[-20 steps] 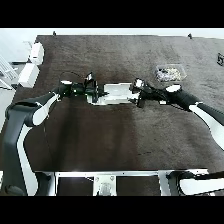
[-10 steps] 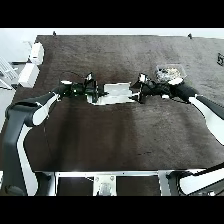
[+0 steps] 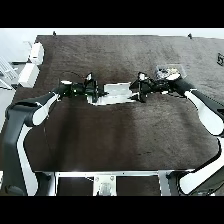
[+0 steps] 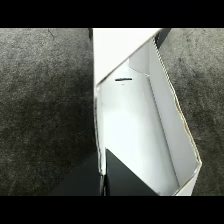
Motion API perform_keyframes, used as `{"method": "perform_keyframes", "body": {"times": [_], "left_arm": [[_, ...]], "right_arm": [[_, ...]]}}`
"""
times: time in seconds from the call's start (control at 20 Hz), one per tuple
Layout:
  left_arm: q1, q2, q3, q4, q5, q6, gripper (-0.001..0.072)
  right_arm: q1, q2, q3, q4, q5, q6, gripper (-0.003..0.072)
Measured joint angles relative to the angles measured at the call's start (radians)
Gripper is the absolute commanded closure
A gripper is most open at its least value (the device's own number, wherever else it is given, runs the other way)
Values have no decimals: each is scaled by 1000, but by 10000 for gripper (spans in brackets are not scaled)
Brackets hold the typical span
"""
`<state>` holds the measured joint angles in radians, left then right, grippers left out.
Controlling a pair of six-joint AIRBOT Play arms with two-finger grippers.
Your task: Fold the box and place the chain.
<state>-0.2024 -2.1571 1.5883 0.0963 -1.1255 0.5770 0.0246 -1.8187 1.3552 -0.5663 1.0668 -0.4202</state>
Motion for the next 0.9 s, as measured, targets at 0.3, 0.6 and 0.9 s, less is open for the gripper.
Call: {"method": "perform_keyframes", "body": {"times": [0.3,0.6,0.9], "left_arm": [[0,0,0,1,-3,0,687],[-2,0,0,2,-3,1,687],[-2,0,0,2,-3,1,687]], "right_arm": [[11,-40,33,-13,71,38,60],[41,-59,39,-14,101,43,60],[50,-80,39,-17,100,7,60]]}}
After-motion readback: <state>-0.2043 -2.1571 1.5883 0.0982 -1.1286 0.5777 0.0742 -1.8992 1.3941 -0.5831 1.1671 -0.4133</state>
